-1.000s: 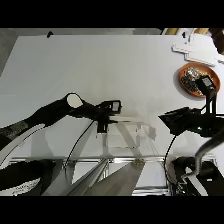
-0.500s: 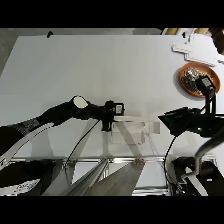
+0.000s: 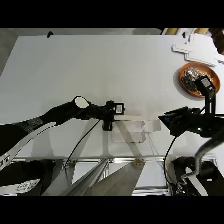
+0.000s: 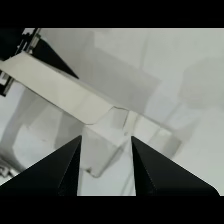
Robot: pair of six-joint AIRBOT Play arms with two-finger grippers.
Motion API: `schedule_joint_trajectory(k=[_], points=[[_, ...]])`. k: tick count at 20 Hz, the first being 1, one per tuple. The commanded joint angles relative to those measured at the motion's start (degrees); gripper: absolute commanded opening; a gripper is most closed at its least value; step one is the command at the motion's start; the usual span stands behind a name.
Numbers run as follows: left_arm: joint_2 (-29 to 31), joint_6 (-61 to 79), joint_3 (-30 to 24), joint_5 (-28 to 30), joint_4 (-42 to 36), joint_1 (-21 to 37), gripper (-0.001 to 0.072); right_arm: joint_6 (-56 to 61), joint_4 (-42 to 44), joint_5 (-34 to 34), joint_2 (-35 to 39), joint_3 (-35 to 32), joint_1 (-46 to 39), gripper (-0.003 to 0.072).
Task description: Fold the box and place the chain.
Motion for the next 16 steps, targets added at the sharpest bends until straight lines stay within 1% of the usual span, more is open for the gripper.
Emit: schedule_joint_trajectory(k=[1,4,7,9,11,12,13,14,15,16], points=[[-0.3,0.1,0.0,0.5,0.4,0.0,0.0003,-0.2,0.0,0.0,0.0,0.1,0.0,0.0336],[-0.3,0.1,0.0,0.7,0.4,0.0,0.0009,-0.2,-0.2,0.3,0.0,0.1,0.0,0.0336],[-0.3,0.1,0.0,0.7,0.4,0.0,0.0009,-0.3,-3.4,1.6,0.0,0.1,0.0,0.0337],[-0.3,0.1,0.0,0.6,0.4,-0.1,0.0009,-0.3,-5.7,3.5,0.0,0.1,0.0,0.0337],[-0.3,0.1,0.0,0.3,0.4,-0.2,0.0009,-2.4,-5.6,6.8,0.0,0.0,0.0,0.0336],[-0.3,0.1,0.0,0.2,0.4,-0.2,0.0009,-4.5,-4.5,8.5,0.0,-0.1,0.0,0.0324],[-0.3,0.1,0.0,0.2,0.4,-0.2,0.0009,-6.7,-2.4,8.8,0.0,-0.6,0.0,0.0220],[-0.3,0.1,0.0,0.2,0.4,-0.2,0.0009,-10.8,0.9,8.3,0.0,-1.8,0.0,0.0078],[-0.3,0.1,0.0,0.2,0.4,-0.2,0.0009,-16.3,4.4,7.6,0.0,-3.5,0.0,0.0033],[-0.3,0.1,0.0,0.2,0.4,-0.2,0.0009,-21.1,7.1,7.2,0.0,-5.4,0.0,0.0029]])
